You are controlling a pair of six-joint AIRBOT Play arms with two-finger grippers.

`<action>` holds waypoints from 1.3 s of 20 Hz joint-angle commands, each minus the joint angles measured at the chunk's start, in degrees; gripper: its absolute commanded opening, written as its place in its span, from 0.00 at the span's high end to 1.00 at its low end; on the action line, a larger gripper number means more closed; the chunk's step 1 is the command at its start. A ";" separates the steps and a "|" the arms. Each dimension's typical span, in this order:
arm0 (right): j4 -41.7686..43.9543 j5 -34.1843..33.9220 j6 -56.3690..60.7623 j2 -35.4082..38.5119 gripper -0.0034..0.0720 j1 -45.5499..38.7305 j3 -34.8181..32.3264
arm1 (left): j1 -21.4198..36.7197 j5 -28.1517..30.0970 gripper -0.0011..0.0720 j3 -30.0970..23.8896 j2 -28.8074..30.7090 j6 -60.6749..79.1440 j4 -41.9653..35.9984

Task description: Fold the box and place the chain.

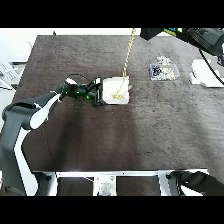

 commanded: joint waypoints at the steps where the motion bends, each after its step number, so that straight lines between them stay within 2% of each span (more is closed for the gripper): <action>1: -0.22 -3.56 0.11 -1.07 0.95 0.87 0.11 | 0.04 0.00 0.34 -0.02 0.04 0.00 0.00; 11: -0.96 -3.76 -1.03 -2.49 0.95 0.87 0.11 | 0.02 0.00 0.34 -0.02 0.04 0.00 0.00; 15: -10.38 -1.64 2.05 -3.13 0.95 -2.38 0.11 | 0.02 0.00 0.34 -0.02 0.04 0.00 0.00; 19: -13.84 -1.62 4.20 -3.13 0.95 -6.80 0.20 | 0.04 0.00 0.34 0.00 0.04 0.00 0.00; 22: -20.79 -1.57 7.54 -3.10 0.95 -7.28 0.22 | 0.02 0.02 0.34 0.00 0.04 0.00 0.00; 26: -21.18 -1.55 9.25 -3.08 0.95 -6.36 0.20 | 0.02 0.00 0.34 -0.02 0.04 0.00 0.00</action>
